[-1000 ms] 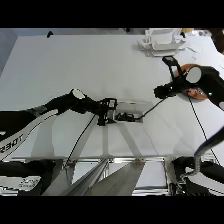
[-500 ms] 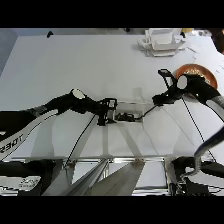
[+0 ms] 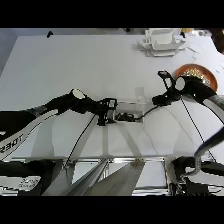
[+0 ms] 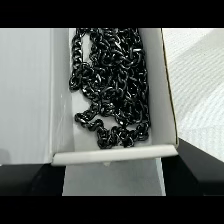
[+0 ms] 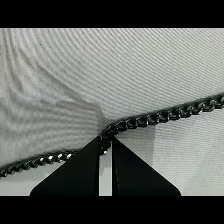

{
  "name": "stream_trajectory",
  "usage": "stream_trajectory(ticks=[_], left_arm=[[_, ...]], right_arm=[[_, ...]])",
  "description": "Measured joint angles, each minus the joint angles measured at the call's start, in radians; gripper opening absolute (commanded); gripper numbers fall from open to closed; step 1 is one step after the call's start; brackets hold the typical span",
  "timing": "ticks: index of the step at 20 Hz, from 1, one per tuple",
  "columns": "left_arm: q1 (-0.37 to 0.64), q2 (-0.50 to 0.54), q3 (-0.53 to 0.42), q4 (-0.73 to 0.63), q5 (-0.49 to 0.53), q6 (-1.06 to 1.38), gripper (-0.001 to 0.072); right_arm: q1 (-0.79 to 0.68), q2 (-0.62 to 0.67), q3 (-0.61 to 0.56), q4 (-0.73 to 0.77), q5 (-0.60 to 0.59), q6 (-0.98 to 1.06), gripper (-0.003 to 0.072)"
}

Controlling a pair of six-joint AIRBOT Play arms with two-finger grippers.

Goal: Fold the box and place the chain.

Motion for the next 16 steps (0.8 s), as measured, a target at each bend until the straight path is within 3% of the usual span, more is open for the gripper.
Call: stream_trajectory(ticks=[6,12,16], left_arm=[[0.0,0.0,0.0,0.0,0.0,0.0,0.0209],[0.0,0.0,0.0,0.0,0.0,0.0,0.0209],[0.0,0.0,0.0,0.0,0.0,0.0,0.0209]], right_arm=[[0.013,0.084,-0.002,-0.002,0.066,-0.003,0.0018],[0.112,0.366,-0.002,0.004,0.167,-0.018,0.0018],[0.222,0.54,-0.002,0.094,0.196,-0.017,0.0018]])
